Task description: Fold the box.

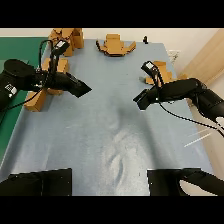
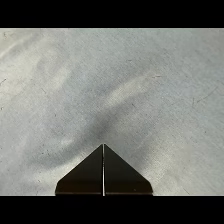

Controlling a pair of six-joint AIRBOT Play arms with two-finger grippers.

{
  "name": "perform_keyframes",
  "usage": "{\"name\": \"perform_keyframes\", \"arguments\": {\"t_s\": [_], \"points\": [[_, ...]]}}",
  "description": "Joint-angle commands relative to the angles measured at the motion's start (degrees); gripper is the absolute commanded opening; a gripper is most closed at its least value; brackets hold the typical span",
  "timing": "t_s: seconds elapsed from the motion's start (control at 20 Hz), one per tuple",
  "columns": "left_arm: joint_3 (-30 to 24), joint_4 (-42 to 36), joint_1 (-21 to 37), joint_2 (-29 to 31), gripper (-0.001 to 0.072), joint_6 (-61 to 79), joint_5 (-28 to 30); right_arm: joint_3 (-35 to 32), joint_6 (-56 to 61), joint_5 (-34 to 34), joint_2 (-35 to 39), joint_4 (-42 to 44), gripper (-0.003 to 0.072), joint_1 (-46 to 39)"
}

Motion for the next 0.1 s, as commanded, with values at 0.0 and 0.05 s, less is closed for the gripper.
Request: {"name": "perform_keyframes", "arguments": {"t_s": [0.0, 0.05], "points": [[0.04, 2.25, -1.97, 0.5, 0.0706, -5.2, -1.05, 0.02, -0.02, -0.07, -0.02, 0.02, 0.0006, 0.07], [0.04, 3.23, -1.97, 1.03, 0.0706, -5.31, -1.22, 0.02, -0.02, -0.07, -0.02, 0.04, 0.0006, 0.07]]}}
